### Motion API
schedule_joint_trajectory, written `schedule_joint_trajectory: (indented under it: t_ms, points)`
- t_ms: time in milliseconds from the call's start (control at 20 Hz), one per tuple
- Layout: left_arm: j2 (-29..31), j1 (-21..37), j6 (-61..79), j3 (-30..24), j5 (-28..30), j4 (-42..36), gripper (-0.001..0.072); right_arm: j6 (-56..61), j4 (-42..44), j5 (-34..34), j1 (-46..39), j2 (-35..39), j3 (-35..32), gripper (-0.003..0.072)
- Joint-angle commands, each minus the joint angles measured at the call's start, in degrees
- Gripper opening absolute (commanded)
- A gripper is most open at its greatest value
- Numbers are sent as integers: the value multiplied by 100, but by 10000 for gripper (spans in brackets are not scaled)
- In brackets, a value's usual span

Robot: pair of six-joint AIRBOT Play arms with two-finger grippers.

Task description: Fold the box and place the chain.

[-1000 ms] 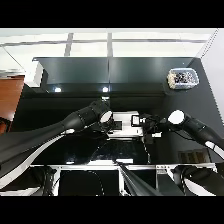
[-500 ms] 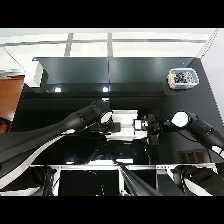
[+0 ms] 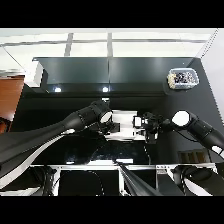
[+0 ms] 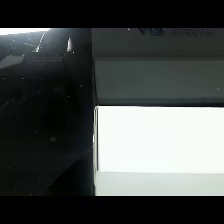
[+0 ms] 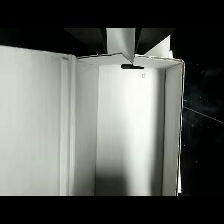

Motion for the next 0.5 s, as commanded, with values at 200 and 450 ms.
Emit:
schedule_joint_trajectory:
  t_ms: [200,450]
  points:
    - [0,2,7,4,50,-2,24,-44,612,133,24,-98,-81,189]
    - [0,2,7,4,68,-7,24,-48,1143,-74,149,-420,-83,190]
